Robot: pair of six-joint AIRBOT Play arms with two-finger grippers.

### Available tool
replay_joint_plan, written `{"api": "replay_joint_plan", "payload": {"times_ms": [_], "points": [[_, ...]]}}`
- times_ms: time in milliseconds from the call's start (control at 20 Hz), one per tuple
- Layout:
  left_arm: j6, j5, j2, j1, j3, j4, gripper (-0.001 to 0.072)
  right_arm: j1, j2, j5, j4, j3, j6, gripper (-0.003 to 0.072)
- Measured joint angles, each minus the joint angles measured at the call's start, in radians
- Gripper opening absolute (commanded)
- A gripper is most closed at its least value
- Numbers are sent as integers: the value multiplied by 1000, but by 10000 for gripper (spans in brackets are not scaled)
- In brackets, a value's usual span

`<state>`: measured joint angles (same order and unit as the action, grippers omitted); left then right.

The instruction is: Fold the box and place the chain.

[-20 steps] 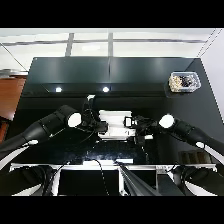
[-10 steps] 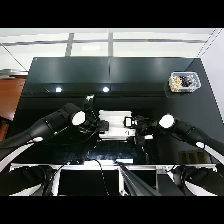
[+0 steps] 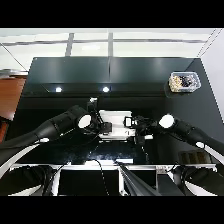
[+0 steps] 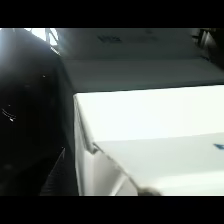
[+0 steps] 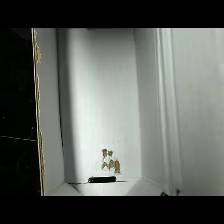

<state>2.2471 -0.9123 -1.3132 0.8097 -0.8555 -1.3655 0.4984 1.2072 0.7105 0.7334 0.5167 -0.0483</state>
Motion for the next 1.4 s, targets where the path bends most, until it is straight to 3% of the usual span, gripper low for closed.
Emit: {"api": "replay_joint_plan", "payload": {"times_ms": [800,1400], "points": [[65,-16,-29,12,-32,-39,365,2,0,4,0,0,0,292],[140,-92,-43,27,-58,-105,334,2,0,4,0,0,0,292]]}}
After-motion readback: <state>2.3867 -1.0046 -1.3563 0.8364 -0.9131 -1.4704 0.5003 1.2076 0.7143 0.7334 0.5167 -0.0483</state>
